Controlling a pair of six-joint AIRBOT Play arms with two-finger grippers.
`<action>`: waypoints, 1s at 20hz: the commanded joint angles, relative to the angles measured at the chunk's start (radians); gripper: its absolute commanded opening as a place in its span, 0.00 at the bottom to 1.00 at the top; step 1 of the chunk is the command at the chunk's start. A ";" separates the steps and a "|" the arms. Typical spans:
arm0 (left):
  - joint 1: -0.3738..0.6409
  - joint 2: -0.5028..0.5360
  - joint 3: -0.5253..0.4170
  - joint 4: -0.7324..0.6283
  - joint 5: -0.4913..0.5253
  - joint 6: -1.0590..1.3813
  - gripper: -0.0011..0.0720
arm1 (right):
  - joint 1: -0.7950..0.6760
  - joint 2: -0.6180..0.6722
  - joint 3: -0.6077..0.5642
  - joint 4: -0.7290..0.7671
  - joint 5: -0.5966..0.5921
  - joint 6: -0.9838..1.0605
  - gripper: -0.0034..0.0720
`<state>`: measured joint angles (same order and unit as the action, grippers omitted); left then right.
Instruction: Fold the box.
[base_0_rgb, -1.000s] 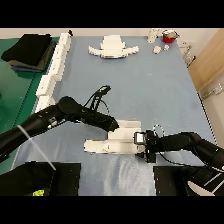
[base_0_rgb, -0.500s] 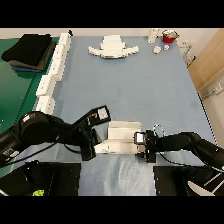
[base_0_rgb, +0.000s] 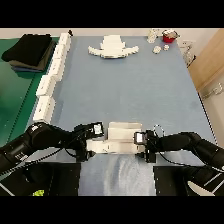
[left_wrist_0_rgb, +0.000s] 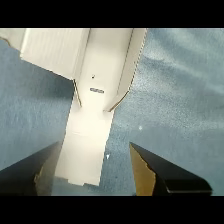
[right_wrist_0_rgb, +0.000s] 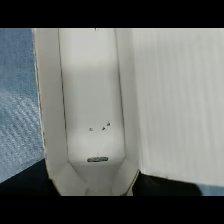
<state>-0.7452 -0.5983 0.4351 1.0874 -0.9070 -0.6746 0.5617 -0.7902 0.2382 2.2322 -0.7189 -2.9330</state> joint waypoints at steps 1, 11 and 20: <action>0.030 -0.059 -0.040 -0.132 0.090 0.216 0.91 | 0.001 0.000 0.000 0.000 0.000 0.000 0.79; 0.027 -0.291 -0.027 -0.225 0.235 0.424 0.91 | 0.001 0.000 0.000 0.000 0.000 0.000 0.79; -0.010 -0.319 -0.025 -0.377 0.250 0.579 0.16 | 0.001 0.000 0.000 0.000 0.000 0.000 0.79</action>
